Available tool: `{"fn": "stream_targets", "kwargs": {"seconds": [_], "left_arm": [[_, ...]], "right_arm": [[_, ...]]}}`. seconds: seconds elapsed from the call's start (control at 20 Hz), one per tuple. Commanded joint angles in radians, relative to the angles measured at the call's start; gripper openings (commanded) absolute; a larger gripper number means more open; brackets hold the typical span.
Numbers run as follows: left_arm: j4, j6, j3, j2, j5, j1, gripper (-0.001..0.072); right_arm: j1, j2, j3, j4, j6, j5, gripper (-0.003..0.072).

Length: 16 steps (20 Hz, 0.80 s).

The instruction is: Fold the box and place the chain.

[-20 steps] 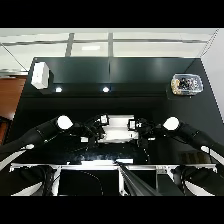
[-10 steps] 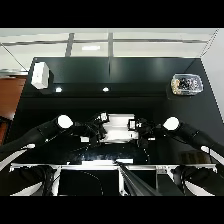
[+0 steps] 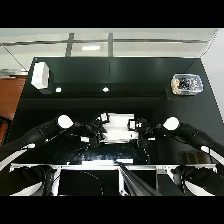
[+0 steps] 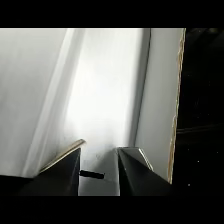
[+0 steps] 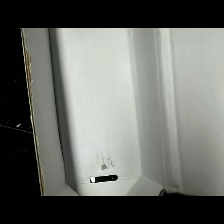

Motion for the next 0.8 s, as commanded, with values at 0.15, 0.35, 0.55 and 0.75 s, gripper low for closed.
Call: {"fn": "stream_targets", "kwargs": {"seconds": [0.15,0.35,0.55,0.75], "left_arm": [[0.118,-0.090,0.015,0.040,-0.058,0.027,0.0025],[0.272,-0.372,0.016,0.203,-0.161,0.195,0.0025],[0.316,-0.832,0.013,0.290,-0.304,0.506,0.0027],[0.312,-1.142,-0.035,0.232,-0.394,0.692,0.0025]], "right_arm": [[0.001,0.000,-0.001,0.001,0.000,-0.004,0.0309],[0.001,0.000,-0.001,0.001,0.000,-0.006,0.0309],[0.001,0.000,-0.001,0.001,0.000,-0.007,0.0309],[0.001,0.000,-0.001,0.001,0.000,-0.007,0.0309]]}}
